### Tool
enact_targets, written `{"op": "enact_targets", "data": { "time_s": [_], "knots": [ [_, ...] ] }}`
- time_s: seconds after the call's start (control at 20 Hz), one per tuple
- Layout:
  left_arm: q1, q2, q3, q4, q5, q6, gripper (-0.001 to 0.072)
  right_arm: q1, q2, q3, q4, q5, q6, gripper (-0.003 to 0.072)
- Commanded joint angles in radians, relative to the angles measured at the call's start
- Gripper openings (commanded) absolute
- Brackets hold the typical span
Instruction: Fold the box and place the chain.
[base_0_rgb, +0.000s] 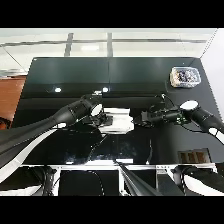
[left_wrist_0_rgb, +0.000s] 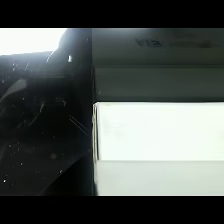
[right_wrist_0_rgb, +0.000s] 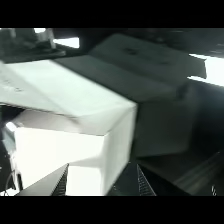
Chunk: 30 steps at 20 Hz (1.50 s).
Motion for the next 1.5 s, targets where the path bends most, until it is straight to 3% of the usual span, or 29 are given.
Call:
{"op": "enact_targets", "data": {
  "time_s": [0.0, 0.15, 0.2, 0.25, 0.75, 1.0, 1.45],
  "knots": [
    [0.000, 0.000, 0.000, -0.003, 0.013, 0.002, 0.0025, 0.086, -0.001, 0.023, 0.010, -0.064, 0.065, 0.0472],
    [0.000, 0.000, 0.000, -0.003, 0.012, 0.002, 0.0025, 0.133, -0.001, 0.053, -0.050, -0.108, 0.144, 0.0471],
    [0.000, 0.000, 0.000, -0.003, 0.012, 0.002, 0.0025, 0.143, -0.001, 0.065, -0.070, -0.115, 0.169, 0.0442],
    [0.000, 0.000, 0.000, -0.003, 0.012, 0.002, 0.0025, 0.159, -0.001, 0.080, -0.092, -0.124, 0.200, 0.0363],
    [0.000, 0.000, 0.000, -0.003, 0.013, 0.002, 0.0025, 0.356, -0.037, 0.269, -0.587, -0.126, 0.653, 0.0362],
    [0.000, 0.000, 0.000, -0.003, 0.011, 0.002, 0.0025, 0.428, -0.174, 0.403, -0.674, -0.048, 0.775, 0.0362],
    [0.000, 0.000, 0.000, -0.019, 0.010, 0.002, 0.0025, 0.526, -0.177, 0.419, -0.937, -0.053, 0.995, 0.0353]
  ]
}}
